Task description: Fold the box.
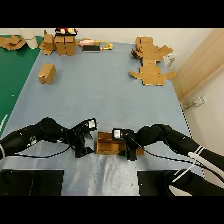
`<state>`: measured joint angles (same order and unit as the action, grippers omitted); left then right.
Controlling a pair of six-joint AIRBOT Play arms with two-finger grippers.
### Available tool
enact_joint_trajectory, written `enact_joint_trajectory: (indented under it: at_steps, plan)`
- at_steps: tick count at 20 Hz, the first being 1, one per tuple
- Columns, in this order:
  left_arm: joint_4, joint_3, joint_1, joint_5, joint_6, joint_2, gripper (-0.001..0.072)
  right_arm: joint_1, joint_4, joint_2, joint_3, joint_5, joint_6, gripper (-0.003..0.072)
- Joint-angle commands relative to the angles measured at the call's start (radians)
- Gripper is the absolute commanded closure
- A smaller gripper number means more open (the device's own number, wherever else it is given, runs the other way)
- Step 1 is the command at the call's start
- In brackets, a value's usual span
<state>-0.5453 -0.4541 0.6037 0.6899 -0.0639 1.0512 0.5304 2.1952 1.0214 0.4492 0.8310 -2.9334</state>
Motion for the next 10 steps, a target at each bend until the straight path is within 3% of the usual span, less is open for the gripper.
enact_joint_trajectory:
  at_steps: [1, 10]
  plan:
    - [-0.002, -0.021, 0.04, -0.003, 0.004, 0.031, 0.0027, 0.001, 0.0, 0.0, 0.0, 0.0, 0.0, 0.0185]
    - [0.0, -0.051, 0.047, 0.008, 0.055, 0.032, 0.0027, 0.001, 0.0, 0.0, 0.0, 0.0, 0.0, 0.0185]
